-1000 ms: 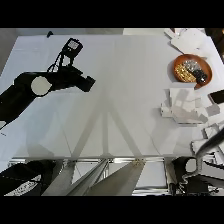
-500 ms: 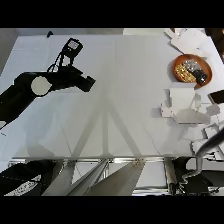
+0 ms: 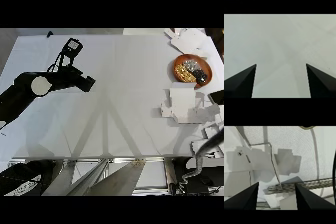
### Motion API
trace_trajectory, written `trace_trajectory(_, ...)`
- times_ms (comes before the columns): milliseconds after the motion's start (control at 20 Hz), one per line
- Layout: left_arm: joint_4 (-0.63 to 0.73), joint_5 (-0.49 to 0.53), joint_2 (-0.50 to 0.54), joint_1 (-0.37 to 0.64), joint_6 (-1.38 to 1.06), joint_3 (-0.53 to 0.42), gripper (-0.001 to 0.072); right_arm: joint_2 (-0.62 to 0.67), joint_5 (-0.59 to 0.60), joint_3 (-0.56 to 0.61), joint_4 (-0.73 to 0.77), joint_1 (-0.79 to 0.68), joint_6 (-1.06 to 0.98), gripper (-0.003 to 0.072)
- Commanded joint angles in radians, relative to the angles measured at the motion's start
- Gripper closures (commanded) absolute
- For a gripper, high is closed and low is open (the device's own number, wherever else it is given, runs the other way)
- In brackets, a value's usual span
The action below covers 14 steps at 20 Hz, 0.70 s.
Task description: Fold the box and place the chain.
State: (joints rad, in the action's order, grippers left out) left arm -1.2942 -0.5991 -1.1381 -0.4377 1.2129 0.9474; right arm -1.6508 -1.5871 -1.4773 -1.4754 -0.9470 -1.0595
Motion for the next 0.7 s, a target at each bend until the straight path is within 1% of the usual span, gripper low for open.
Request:
trace_trajectory(0,0.0,0.0,0.0,0.0,0.0,0.0,0.0014,-0.05,0.005,0.0,-0.006,-0.002,0.029,0.0228)
trace_trajectory(150,0.0,0.0,0.0,0.0,0.0,0.0,0.0014,-0.085,-0.006,0.0,0.015,-0.002,0.044,0.0237)
trace_trajectory(200,0.0,0.0,0.0,0.0,0.0,0.0,0.0014,-0.096,-0.021,0.0,0.034,-0.002,0.044,0.0296)
trace_trajectory(400,0.0,0.0,0.0,0.0,0.0,0.0,0.0014,-0.132,-0.053,0.0,0.043,-0.002,0.044,0.0346)
trace_trajectory(450,0.0,0.0,0.0,0.0,0.0,0.0,0.0014,-0.134,-0.052,0.0,0.043,-0.002,0.046,0.0423)
trace_trajectory(500,0.0,0.0,0.0,0.0,0.0,0.0,0.0014,-0.135,-0.052,0.0,0.042,-0.002,0.048,0.047)
trace_trajectory(550,0.0,0.0,0.0,0.0,0.0,0.0,0.0014,-0.136,-0.052,0.0,0.042,-0.002,0.048,0.0472)
trace_trajectory(650,0.0,0.0,0.0,0.0,0.0,0.0,0.0014,-0.142,-0.052,0.001,0.042,-0.002,0.048,0.0508)
